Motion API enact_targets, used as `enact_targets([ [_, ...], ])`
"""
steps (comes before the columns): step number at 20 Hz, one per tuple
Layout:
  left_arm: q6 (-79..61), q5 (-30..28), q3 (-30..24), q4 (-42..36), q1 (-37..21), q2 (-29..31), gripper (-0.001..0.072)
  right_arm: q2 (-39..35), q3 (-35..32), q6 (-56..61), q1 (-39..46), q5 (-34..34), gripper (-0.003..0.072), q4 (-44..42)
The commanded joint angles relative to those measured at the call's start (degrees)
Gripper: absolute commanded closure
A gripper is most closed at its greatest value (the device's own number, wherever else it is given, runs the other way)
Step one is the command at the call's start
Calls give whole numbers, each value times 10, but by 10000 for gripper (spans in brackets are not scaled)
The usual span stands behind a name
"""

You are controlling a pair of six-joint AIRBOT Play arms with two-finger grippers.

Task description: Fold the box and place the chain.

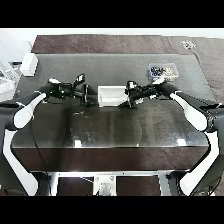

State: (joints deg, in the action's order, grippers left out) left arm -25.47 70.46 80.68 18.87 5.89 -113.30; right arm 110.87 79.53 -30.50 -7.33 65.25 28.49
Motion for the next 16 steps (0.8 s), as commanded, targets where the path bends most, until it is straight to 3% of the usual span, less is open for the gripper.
enact_targets([
  [1, 1, 3, 0, -8, 0, 0, -11, 0, 0, 0, 0, 0, 99, 0],
  [16, 27, -71, 0, -14, 33, -3, -11, 0, 0, 0, 0, 0, 99, 0],
])
